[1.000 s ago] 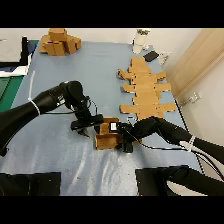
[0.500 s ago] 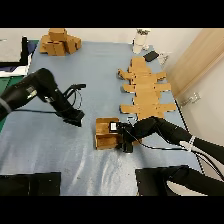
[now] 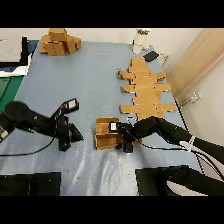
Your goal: Fold the box.
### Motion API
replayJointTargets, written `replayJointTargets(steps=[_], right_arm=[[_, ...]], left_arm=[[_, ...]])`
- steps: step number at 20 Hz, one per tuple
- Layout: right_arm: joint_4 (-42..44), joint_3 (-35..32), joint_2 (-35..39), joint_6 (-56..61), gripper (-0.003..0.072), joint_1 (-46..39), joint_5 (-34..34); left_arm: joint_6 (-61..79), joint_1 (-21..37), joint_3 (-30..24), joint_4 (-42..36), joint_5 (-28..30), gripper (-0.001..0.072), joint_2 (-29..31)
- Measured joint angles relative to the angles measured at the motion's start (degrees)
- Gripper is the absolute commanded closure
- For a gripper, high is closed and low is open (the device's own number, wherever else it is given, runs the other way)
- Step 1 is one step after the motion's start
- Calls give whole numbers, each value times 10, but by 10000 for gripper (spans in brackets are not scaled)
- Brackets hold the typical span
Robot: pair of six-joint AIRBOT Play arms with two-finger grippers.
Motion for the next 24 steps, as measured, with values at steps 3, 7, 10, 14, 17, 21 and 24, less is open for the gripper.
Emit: replayJointTargets(steps=[3, 7, 10, 14, 17, 21, 24], right_arm=[[0, 0, 0, 0, 184, 0, 0], [0, 0, 0, 0, 184, 0, 0], [0, 0, 0, 0, 184, 0, 0], [0, 0, 0, 0, 184, 0, 0], [0, 0, 0, 0, 184, 0, 0], [0, 0, 0, 0, 184, 0, 0], [0, 0, 0, 0, 184, 0, 0]], left_arm=[[166, -9, -83, -90, 102, 24, 9], [327, -49, -125, -156, 165, 24, -21], [382, -78, -124, -176, 209, 24, -67], [399, -108, -97, -191, 248, 24, -117], [401, -127, -80, -194, 260, 24, -145], [389, -148, -66, -195, 266, 24, -161], [371, -158, -60, -196, 269, 24, -170]])
